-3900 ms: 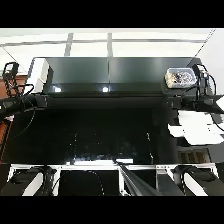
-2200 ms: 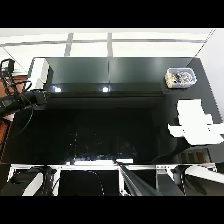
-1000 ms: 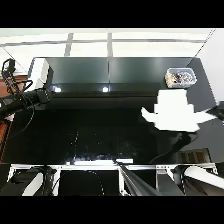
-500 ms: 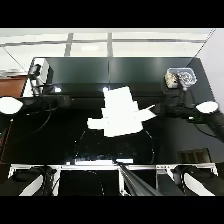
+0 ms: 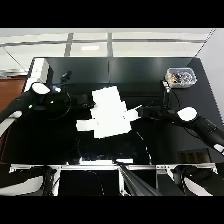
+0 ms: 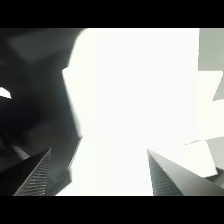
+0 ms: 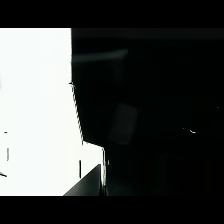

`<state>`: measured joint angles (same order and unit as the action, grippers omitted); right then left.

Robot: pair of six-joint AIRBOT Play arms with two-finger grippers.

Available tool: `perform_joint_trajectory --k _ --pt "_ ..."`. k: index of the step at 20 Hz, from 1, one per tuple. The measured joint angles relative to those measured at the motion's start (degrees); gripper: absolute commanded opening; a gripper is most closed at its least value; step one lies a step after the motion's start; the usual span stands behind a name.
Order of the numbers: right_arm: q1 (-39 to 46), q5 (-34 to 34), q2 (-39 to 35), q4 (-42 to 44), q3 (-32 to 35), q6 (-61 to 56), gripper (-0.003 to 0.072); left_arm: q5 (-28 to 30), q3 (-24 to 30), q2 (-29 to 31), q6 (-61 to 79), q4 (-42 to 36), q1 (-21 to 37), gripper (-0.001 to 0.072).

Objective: Fold the box and place the chain.

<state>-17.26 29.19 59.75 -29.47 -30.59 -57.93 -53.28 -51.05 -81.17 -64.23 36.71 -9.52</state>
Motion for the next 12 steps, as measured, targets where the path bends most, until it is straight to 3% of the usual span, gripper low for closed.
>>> perform_joint_trajectory --k 7,8,9,12 --pt "-0.9 -0.7 0.0 -1.0 0.0 -0.2 0.0018 -15.7 -8.4 -15.4 6.8 -10.3 3.5 0.0684" --pt "-1.0 -0.7 0.0 -1.0 0.0 -0.2 0.0019 -18.6 -9.5 -17.0 8.3 -11.1 3.5 0.0627" --pt "-1.0 -0.7 0.0 -1.1 0.0 -0.2 0.0019 -21.9 -10.7 -18.6 10.1 -11.6 3.4 0.0503" --pt "-1.0 -0.7 0.0 -1.2 0.0 -0.1 0.0019 -29.5 -15.4 -22.5 14.7 -9.5 1.9 0.0312"
